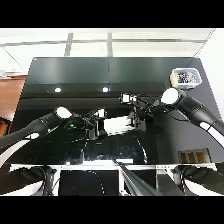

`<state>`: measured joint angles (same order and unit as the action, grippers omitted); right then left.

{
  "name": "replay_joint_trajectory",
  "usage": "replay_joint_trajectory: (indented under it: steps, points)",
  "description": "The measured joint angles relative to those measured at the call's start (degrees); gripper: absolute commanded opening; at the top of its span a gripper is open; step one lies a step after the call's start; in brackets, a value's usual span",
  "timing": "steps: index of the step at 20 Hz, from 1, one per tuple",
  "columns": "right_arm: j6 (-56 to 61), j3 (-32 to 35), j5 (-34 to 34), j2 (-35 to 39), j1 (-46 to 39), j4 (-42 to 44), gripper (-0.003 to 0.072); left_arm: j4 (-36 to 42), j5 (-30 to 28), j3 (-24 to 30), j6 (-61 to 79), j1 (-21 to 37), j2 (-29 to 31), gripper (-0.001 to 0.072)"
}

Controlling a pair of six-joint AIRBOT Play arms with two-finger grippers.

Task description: Fold the box and place the chain.

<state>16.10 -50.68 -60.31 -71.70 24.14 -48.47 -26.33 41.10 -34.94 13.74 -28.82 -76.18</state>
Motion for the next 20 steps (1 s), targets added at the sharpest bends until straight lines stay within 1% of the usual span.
replay_joint_trajectory:
  steps: [13,19,20]
  points:
    - [0.0,0.0,0.2,-1.6,0.5,-0.1,0.0326,0.0,0.0,0.0,-0.1,0.0,0.0,0.0291]
    - [5.3,-2.1,-3.0,1.9,-0.5,-1.0,0.0323,0.0,0.0,0.0,0.0,0.0,0.0,0.0291]
    - [7.6,-2.3,-3.9,2.8,-1.1,-1.0,0.0214,0.0,0.0,0.0,0.0,0.0,0.0,0.0291]
